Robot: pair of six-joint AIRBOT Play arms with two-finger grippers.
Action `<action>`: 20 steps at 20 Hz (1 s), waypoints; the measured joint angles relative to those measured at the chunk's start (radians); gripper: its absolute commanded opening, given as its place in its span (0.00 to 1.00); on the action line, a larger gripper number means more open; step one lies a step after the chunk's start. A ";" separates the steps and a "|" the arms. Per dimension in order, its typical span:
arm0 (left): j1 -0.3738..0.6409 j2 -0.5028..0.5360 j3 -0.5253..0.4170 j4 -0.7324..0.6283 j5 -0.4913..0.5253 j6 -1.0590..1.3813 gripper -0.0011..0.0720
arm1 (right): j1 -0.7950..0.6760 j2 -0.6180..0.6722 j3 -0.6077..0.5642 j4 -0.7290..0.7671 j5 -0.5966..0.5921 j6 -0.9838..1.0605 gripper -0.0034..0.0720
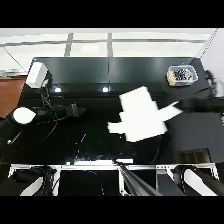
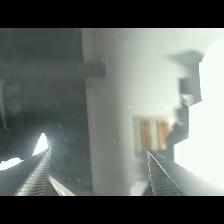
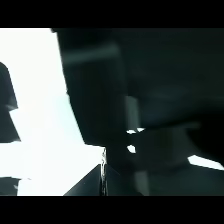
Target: Fold the box and place the chain.
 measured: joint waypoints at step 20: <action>0.133 -0.696 0.327 -0.490 -0.433 0.379 0.97 | 0.483 0.092 -0.310 0.306 -0.514 0.029 0.07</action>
